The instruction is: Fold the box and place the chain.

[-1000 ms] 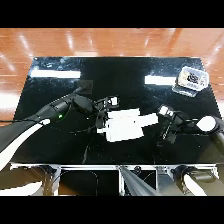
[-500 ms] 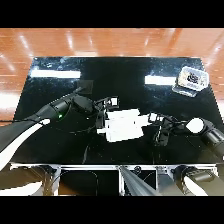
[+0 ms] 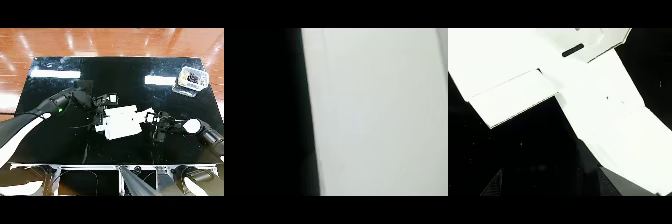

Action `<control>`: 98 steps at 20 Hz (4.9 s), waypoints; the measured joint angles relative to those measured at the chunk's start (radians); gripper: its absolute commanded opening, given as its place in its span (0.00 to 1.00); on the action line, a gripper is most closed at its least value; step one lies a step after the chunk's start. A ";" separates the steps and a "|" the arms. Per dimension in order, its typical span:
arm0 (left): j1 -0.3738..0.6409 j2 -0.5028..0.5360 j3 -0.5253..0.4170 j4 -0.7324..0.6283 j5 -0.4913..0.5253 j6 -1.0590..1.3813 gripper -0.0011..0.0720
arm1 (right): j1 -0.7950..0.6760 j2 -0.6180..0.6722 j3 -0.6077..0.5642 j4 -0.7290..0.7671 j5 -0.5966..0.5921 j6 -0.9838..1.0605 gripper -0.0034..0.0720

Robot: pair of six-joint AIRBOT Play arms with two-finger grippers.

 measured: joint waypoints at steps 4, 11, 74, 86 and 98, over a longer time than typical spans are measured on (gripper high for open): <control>-0.003 0.006 0.038 0.067 0.116 0.000 0.04 | 0.001 0.000 0.000 0.005 0.040 -0.010 1.00; -0.037 0.021 0.041 0.130 0.125 0.003 0.04 | 0.001 0.018 0.000 0.004 0.092 0.014 1.00; -0.003 0.019 -0.030 0.061 0.070 0.000 0.04 | 0.275 0.009 0.016 0.394 -0.215 -0.104 1.00; -0.004 0.019 -0.013 0.113 0.064 0.001 0.04 | 0.212 -0.092 0.033 0.559 -0.126 -0.359 1.00; -0.003 0.018 -0.012 0.136 0.041 0.002 0.05 | 0.208 -0.208 0.061 0.563 -0.028 -0.432 1.00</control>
